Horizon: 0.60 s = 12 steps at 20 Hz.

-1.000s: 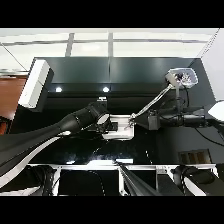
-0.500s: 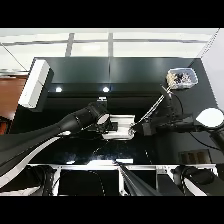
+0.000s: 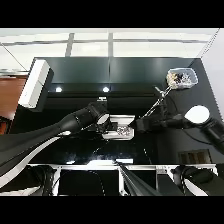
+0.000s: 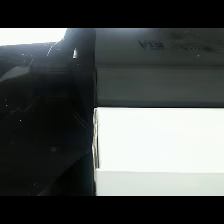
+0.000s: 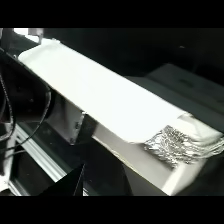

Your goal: Fold the box and place the chain.

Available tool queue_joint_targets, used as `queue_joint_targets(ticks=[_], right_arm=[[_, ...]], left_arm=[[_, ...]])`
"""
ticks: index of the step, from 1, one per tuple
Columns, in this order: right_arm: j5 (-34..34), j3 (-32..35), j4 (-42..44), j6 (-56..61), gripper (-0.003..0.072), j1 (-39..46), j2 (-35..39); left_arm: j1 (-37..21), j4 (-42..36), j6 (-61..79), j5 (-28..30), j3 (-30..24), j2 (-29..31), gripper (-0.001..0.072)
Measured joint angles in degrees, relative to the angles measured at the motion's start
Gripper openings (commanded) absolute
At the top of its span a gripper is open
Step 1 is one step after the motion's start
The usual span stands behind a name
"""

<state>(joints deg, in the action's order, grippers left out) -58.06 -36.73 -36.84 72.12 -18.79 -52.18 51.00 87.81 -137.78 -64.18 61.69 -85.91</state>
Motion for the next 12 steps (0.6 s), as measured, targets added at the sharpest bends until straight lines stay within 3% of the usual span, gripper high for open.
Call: queue_joint_targets(ticks=[3, 5, 7, 10, 11, 12], right_arm=[[-7.4, -3.1, -8.8, 1.7, 0.0282, 9.0, 1.2], [-8.4, -3.6, -15.4, 2.9, 0.0282, 16.1, 2.0], [-4.4, -2.6, -21.7, 4.8, 0.0282, 21.9, 2.3], [6.7, -0.4, -27.8, 9.7, 0.0283, 26.6, 0.1], [9.2, -0.5, -29.0, 11.1, 0.0399, 27.4, -1.7], [11.3, -1.1, -29.8, 12.3, 0.072, 28.0, -4.1]], left_arm=[[0.0, 0.0, 0.0, -0.5, 0.0, 0.0, 0.003], [0.0, 0.0, 0.0, -0.6, 0.0, 0.0, 0.003], [0.0, 0.0, 0.0, -0.7, 0.0, 0.0, 0.0031], [0.0, 0.1, 0.0, -0.8, 0.0, 0.0, 0.0031], [0.0, 0.1, 0.0, -0.8, 0.0, 0.0, 0.003], [0.0, 0.1, 0.0, -0.8, 0.0, 0.0, 0.0031]])
